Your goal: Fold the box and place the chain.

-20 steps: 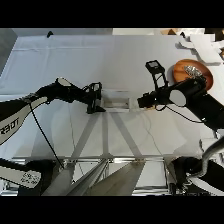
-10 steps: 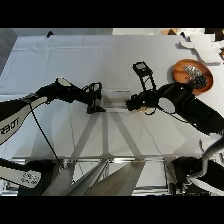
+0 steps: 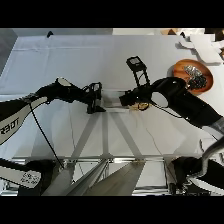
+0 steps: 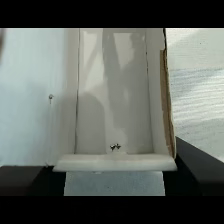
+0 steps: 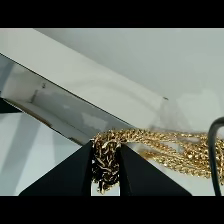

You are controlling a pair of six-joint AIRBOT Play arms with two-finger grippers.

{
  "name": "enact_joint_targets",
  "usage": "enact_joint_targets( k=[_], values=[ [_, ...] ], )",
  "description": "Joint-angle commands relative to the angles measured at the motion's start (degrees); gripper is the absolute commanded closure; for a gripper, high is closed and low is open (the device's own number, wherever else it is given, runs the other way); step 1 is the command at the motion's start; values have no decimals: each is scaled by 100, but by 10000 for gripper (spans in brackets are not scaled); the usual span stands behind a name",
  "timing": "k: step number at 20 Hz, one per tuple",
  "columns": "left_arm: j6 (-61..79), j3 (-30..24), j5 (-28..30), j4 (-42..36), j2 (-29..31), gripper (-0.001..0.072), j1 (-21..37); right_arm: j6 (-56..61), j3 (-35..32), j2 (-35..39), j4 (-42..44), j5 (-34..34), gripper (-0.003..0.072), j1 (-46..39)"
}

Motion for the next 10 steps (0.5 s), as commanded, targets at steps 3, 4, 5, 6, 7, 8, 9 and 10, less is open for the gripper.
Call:
enact_joint_targets(
  k=[3,4,5,6,7,8,9,10],
  values=[
    [2,0,2,2,4,216,2,-50,866,-743,0,46,687,417],
    [2,0,0,2,4,216,2,-48,1019,-879,0,44,687,503],
    [2,0,2,0,4,216,2,-50,1147,-999,0,37,687,577],
    [2,0,2,2,4,216,2,-48,1252,-1102,-2,2,687,643],
    [2,0,0,2,4,216,2,-48,1303,-1169,-7,-52,687,686],
    [2,0,2,0,4,216,2,-46,1311,-1211,-22,-103,687,697],
    [2,0,0,0,4,216,2,-46,1311,-1244,-46,-107,687,697],
    [2,0,2,0,4,216,2,-44,1311,-1272,-136,-92,687,697]
  ],
)
